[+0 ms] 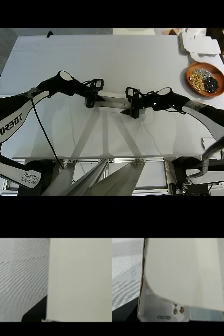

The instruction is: Fold the box and place the chain.

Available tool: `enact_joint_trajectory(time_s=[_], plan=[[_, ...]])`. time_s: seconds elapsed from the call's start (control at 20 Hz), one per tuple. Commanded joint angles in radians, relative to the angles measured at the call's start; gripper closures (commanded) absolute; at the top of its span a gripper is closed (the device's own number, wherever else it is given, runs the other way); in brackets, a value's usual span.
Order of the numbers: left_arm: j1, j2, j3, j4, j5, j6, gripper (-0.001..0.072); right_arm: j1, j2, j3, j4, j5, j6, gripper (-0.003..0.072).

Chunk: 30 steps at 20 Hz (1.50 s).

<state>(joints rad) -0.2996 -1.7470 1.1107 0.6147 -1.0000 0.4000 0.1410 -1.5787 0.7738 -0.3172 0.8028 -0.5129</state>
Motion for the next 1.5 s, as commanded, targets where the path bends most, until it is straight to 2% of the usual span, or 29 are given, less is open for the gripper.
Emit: enact_joint_trajectory(time_s=[0.0,0.8,0.85,1.0,1.25,1.45], plan=[[0.000,0.000,0.000,0.000,0.001,0.000,0.0697,0.001,0.000,0.000,0.000,0.001,0.000,0.0251],[-0.001,0.000,0.000,0.000,-0.014,0.000,0.0695,0.001,0.000,0.000,0.000,0.001,0.000,0.0251],[-0.001,0.000,0.000,0.000,-0.013,0.000,0.0680,0.001,0.000,0.000,0.000,0.001,0.000,0.0251],[-0.001,0.001,0.000,-0.009,-0.014,-0.003,0.0425,0.001,0.000,0.000,0.000,0.001,0.000,0.0251],[0.007,0.047,0.000,-0.032,-0.015,-0.008,0.0423,0.001,0.000,0.000,0.000,0.001,0.000,0.0251],[0.080,0.122,0.000,-0.003,-0.045,-0.100,0.0427,0.001,0.000,0.000,0.000,0.001,0.000,0.0251]])
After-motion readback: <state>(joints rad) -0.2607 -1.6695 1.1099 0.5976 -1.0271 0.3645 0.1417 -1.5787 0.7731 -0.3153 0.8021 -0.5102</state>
